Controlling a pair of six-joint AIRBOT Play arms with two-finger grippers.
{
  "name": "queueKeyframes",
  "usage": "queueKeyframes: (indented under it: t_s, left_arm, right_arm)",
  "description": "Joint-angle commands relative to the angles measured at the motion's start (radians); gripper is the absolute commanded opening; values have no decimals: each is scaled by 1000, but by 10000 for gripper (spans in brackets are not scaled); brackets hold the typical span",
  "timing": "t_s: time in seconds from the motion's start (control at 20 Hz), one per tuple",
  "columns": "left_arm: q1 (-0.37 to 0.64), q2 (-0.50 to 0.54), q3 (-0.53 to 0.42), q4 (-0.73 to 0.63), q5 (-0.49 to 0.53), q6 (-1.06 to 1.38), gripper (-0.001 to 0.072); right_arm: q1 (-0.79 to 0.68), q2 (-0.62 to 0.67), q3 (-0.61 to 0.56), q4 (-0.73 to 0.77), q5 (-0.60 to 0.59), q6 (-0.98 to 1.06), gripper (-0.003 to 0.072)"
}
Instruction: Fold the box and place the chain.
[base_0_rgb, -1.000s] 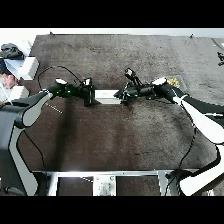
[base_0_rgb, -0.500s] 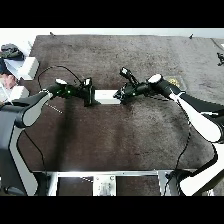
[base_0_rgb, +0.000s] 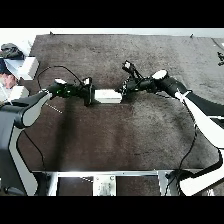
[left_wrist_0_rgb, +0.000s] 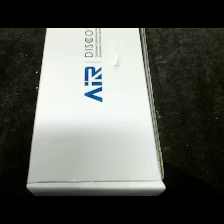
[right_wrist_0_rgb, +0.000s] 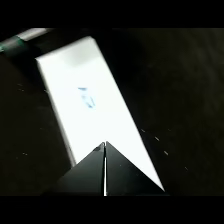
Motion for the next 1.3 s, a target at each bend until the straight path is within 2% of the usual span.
queueKeyframes:
  t_s: [0.0,0.1,0.25,0.6,0.85,1.0,1.25]
  left_arm:
    - [0,0,0,3,0,-3,174]
    - [0,0,0,3,0,-3,173]
    - [0,0,0,3,0,-3,173]
    - [0,0,0,3,0,-3,173]
    - [0,0,0,3,0,-3,173]
    - [0,0,0,0,0,-3,174]
    - [0,0,0,-18,-1,-3,174]
  right_arm:
    - [-19,28,2,89,76,-6,49]
    - [-37,28,2,149,125,-7,-18]
    - [-57,89,-46,224,134,-31,-20]
    - [-59,594,-564,296,-377,-119,-19]
    - [-59,849,-828,425,-575,-168,-19]
    - [-59,905,-921,424,-586,-168,-19]
    - [-59,905,-941,424,-578,-161,-19]
